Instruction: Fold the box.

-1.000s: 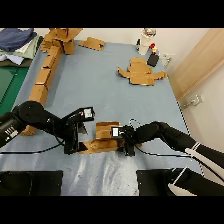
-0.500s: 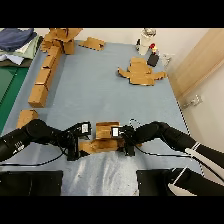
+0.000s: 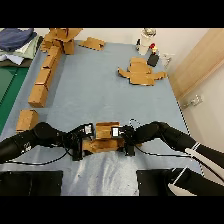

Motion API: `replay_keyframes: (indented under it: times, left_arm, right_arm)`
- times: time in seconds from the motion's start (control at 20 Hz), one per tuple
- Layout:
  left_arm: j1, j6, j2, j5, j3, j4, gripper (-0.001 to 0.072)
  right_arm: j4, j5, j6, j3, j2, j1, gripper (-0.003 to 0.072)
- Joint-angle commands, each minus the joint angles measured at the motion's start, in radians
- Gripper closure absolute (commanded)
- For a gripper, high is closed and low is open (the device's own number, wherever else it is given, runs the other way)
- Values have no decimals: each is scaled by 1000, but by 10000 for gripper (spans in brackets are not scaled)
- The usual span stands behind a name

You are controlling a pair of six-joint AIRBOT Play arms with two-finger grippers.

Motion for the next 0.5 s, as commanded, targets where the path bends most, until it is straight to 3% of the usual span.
replay_keyframes:
  times: [0.0, 0.3, 0.35, 0.45]
  left_arm:
    - [-34, 14, -28, 64, -1, -17, 331]
    - [-40, 14, -30, 95, -1, -18, 370]
    - [-40, 15, -31, 95, -1, -18, 500]
    - [-40, 15, -34, 95, -1, -18, 544]
  right_arm:
    - [0, 0, 0, 1, 0, 1, 181]
    - [0, 0, 0, 1, 0, 1, 182]
    - [0, 0, 0, 0, 0, 1, 182]
    - [0, 0, 0, 1, 0, 1, 182]
